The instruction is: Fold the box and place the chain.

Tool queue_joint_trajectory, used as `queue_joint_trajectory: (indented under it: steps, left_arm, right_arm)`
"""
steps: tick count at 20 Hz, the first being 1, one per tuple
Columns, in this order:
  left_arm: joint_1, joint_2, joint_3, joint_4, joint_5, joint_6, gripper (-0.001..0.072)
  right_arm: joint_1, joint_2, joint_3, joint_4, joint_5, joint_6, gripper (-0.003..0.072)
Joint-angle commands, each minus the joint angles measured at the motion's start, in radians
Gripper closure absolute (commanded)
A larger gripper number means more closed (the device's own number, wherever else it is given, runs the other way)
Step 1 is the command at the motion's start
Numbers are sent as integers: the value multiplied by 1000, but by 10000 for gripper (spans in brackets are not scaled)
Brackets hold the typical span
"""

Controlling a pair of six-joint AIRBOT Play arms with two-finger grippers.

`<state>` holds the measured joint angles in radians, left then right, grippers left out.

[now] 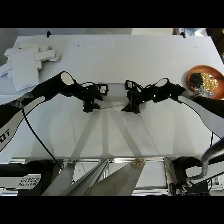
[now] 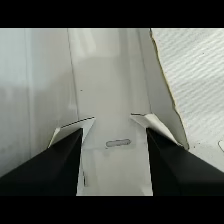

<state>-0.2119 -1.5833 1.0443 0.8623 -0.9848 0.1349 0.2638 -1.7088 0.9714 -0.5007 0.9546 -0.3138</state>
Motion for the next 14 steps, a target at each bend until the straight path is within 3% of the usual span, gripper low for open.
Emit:
queue_joint_trajectory:
  steps: [1,4,5,7,14]
  left_arm:
    - [2,-3,0,-2,-6,-1,209]
    - [13,-1,0,-8,-8,-3,217]
    - [23,3,0,-18,-16,-4,258]
    - [58,28,0,-26,-36,-4,491]
    - [259,196,0,-161,-218,-5,501]
  right_arm:
    - [1,1,1,2,0,2,252]
    - [1,1,1,2,0,2,252]
    - [1,1,1,2,0,2,252]
    - [1,1,1,2,0,2,252]
    - [1,1,1,2,0,2,252]
